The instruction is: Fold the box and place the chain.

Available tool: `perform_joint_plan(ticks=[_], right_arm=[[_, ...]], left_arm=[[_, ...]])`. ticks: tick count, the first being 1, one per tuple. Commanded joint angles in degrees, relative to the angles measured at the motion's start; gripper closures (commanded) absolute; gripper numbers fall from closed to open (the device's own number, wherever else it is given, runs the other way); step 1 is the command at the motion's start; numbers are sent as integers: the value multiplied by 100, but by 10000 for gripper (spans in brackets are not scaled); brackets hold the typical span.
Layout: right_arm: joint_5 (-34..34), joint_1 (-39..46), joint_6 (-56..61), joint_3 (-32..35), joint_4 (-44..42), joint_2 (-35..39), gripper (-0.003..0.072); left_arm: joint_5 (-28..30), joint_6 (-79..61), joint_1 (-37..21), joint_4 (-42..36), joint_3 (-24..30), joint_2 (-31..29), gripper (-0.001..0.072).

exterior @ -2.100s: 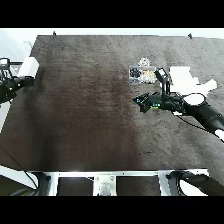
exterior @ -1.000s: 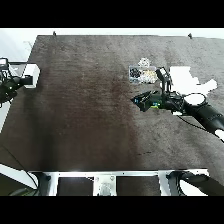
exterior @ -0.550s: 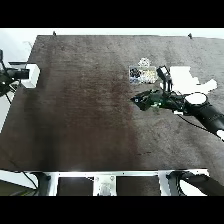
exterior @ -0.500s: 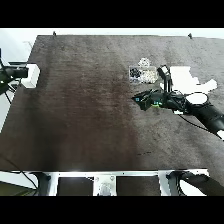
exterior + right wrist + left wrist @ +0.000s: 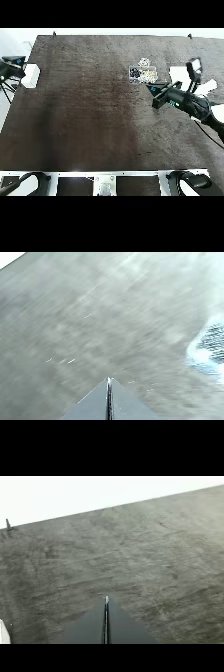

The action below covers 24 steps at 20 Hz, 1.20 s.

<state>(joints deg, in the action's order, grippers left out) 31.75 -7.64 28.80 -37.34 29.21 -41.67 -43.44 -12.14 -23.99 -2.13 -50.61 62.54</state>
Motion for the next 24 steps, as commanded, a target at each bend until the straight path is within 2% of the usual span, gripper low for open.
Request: perform_joint_plan(ticks=[1,4,6,9,13,24], right_arm=[[-903,-2,15,570,42,737,676],[-1346,-2,15,1080,42,1021,676],[-1554,-2,-55,1471,39,1215,677],[-1580,-2,-92,1939,39,1572,675],[-1410,-7,-17,2162,20,1880,674],[-1416,-4,-31,2190,17,1869,674]], left_arm=[[306,-1456,341,-1174,1591,-1250,696],[570,-2295,866,-2026,2730,-1880,696],[520,-2879,1073,-2564,3394,-2221,696],[481,-2992,1104,-2835,3976,-2636,695],[385,-2817,1104,-2830,4048,-2688,689],[385,-2824,1104,-2830,4046,-2688,689]])
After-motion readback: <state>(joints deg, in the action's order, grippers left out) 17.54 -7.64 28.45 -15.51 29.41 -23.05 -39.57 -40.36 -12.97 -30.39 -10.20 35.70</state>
